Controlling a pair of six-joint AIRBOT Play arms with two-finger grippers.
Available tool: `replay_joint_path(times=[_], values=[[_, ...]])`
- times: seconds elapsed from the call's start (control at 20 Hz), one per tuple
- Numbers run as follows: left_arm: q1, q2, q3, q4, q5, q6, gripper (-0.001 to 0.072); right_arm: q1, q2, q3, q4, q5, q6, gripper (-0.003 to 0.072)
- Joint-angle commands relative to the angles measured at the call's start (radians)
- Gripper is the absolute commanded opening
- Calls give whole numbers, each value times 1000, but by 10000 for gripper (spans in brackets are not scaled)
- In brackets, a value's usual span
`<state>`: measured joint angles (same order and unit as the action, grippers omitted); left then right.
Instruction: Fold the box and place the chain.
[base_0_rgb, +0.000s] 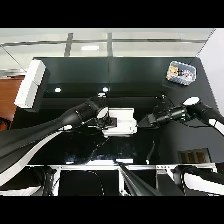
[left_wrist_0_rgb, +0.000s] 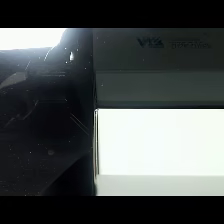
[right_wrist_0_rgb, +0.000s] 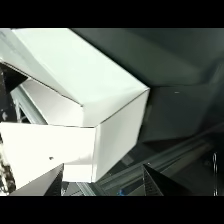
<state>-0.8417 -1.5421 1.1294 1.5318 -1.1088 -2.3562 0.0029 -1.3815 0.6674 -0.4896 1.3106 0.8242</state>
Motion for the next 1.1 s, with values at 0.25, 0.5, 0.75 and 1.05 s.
replay_joint_path(times=[0.25, 0.5, 0.75, 1.05], values=[[1, 0, 1, 0, 0, -1, 26, 101, 0, 10, 21, -167, 21, 369], [1, 0, 1, 0, 0, -1, 26, 109, 0, 18, 18, -218, 102, 368], [1, 0, 1, 0, 0, -1, 26, 201, 0, 82, -53, -220, 213, 368], [1, 0, 1, 0, 0, -1, 26, 298, 1, 171, -260, -238, 448, 368]])
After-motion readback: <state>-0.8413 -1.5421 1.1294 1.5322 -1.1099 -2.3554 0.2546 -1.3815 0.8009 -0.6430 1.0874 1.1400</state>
